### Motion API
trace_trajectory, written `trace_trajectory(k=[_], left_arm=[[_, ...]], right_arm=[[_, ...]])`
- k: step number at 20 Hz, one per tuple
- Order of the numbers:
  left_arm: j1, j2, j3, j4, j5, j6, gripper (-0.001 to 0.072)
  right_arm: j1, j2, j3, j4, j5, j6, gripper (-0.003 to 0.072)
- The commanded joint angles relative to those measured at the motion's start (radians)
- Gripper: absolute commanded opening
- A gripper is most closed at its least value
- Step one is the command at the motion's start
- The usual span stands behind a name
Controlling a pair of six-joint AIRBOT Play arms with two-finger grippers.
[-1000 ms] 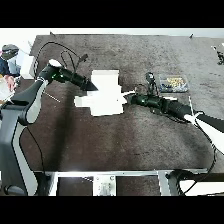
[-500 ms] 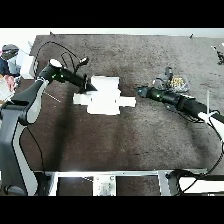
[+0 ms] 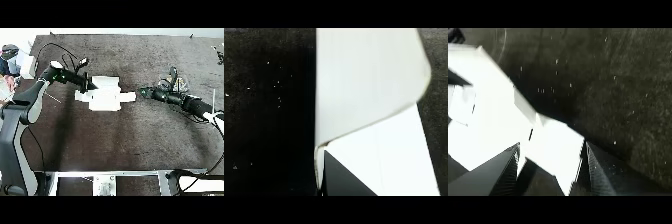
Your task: Fold the box and place the chain.
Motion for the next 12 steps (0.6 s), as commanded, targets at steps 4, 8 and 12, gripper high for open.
trace_trajectory(k=[4,8,12], left_arm=[[0.001,-0.038,0.0,0.0,0.018,0.009,0.0011],[0.001,-0.055,0.0,0.0,0.018,0.009,0.0012],[0.001,-0.055,0.0,0.0,0.015,0.009,0.0012]], right_arm=[[0.034,-0.001,0.002,-0.09,-0.001,-0.084,0.0469],[0.098,-0.001,0.002,-0.092,-0.09,-0.153,0.047],[0.133,-0.001,0.016,-0.115,-0.093,-0.216,0.047]])
